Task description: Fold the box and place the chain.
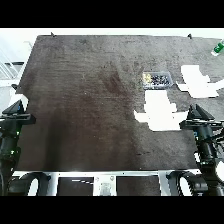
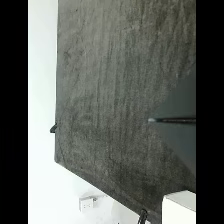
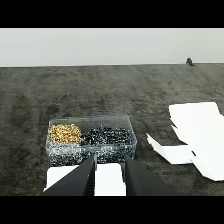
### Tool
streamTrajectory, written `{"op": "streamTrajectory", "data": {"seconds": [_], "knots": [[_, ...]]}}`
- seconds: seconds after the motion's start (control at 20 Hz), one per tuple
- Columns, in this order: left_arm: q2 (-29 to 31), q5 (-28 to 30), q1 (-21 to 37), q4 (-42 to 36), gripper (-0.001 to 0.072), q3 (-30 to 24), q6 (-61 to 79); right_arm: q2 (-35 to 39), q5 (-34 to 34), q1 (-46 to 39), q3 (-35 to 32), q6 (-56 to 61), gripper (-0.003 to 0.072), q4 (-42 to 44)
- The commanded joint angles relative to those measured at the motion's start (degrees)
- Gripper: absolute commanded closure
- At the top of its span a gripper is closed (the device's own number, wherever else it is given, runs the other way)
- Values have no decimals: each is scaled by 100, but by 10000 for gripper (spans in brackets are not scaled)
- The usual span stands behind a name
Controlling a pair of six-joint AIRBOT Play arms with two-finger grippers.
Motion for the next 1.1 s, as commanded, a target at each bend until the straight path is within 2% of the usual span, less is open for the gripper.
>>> {"op": "streamTrajectory", "data": {"seconds": [0.0,0.05,0.1,0.15,0.2,0.3,0.5,0.6,0.75,0.85,0.9,1.0,1.05], "knots": [[4,0,-2,2,688,4,2,7,2,0,0,0,474,2],[4,0,-2,0,688,4,2,7,0,0,0,2,465,2],[4,0,-2,2,688,4,2,7,0,0,0,2,361,2],[4,0,-2,0,688,4,2,7,0,0,2,7,201,7],[4,0,-2,2,688,4,2,7,0,0,15,66,161,4],[4,0,-2,2,688,4,2,7,-79,-4,122,111,162,4],[4,-2,-2,0,688,4,2,-155,-782,-129,660,111,191,2],[4,0,-2,2,688,4,2,-601,-796,-313,986,114,190,7],[4,-2,-2,0,688,4,2,-1899,-605,-629,1606,411,190,28],[4,0,-2,2,688,4,2,-2959,-11,-992,2120,424,190,66],[4,0,-2,0,689,4,2,-3558,605,-1300,2406,505,190,68],[4,2,-2,0,689,4,2,-4837,2350,-2114,2999,684,190,35],[4,-2,-2,0,688,4,2,-5523,3342,-2573,3373,1082,190,-269]]}}
